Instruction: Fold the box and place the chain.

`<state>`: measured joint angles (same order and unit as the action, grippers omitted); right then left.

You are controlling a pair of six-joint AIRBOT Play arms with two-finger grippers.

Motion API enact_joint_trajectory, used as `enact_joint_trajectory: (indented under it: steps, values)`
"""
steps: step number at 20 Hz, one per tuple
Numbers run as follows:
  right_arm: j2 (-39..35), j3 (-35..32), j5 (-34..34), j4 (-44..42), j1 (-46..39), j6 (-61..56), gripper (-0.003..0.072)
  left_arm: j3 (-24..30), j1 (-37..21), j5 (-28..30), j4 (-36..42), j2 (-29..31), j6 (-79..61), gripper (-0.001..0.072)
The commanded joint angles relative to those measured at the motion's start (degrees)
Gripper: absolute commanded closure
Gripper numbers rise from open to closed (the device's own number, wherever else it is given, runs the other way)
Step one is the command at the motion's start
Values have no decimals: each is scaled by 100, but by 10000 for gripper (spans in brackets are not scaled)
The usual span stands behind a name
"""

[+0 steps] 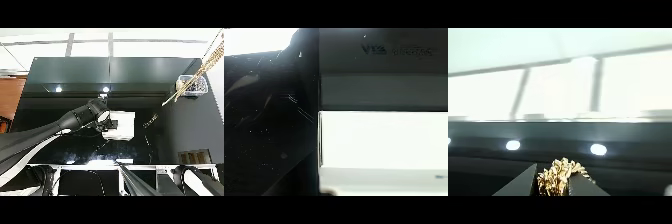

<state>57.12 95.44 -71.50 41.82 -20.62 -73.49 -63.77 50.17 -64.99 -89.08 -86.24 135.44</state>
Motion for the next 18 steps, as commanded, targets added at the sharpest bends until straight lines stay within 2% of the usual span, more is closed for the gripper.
enact_joint_trajectory:
  steps: [1,6,9,13,18]
  values:
    - [-186,-4,-461,-625,249,179,680,-2,-4,0,-2,-2,-2,683]
    - [-247,-74,-1344,-616,1193,208,679,-2,-4,2,-2,-2,-2,683]
    - [-247,-74,-1602,-605,1681,221,679,-2,-4,0,0,-2,-2,683]
    - [-254,-74,-1613,-671,2124,221,680,-2,-4,0,0,-2,-2,683]
    - [-256,-72,-1543,-1202,2286,308,680,-2,-4,2,0,-2,-2,683]
